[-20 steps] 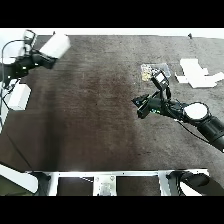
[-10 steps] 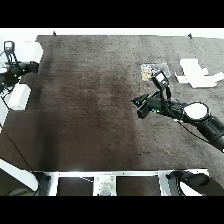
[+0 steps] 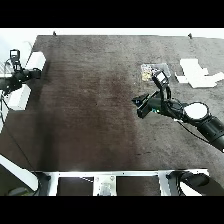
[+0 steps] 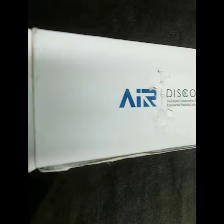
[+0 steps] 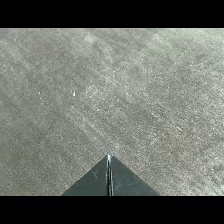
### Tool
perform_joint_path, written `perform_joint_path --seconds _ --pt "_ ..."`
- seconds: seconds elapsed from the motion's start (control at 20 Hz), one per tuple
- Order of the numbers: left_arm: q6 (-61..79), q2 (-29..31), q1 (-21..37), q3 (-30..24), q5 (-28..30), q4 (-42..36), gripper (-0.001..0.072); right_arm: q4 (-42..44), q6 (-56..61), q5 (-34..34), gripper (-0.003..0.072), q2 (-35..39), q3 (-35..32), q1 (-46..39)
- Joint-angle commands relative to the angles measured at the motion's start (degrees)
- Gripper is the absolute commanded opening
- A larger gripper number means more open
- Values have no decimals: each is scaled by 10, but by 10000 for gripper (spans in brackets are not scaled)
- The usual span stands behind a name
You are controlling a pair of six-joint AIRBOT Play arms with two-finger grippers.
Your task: Fold the box and place the chain.
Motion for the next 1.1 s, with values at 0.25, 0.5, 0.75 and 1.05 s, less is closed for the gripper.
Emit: perform_joint_path --seconds 0.25,0.5,0.75,1.05 --pt "8 -4 -4 0 9 4 153 13 0 -6 17 0 0 0" --pt "-6 -4 -3 0 10 -1 575 16 0 -6 17 0 0 0" --pt "-27 -4 -4 0 18 0 686 16 0 -6 17 0 0 0" --pt "-25 17 -3 2 8 1 686 16 0 -6 209 0 0 0"
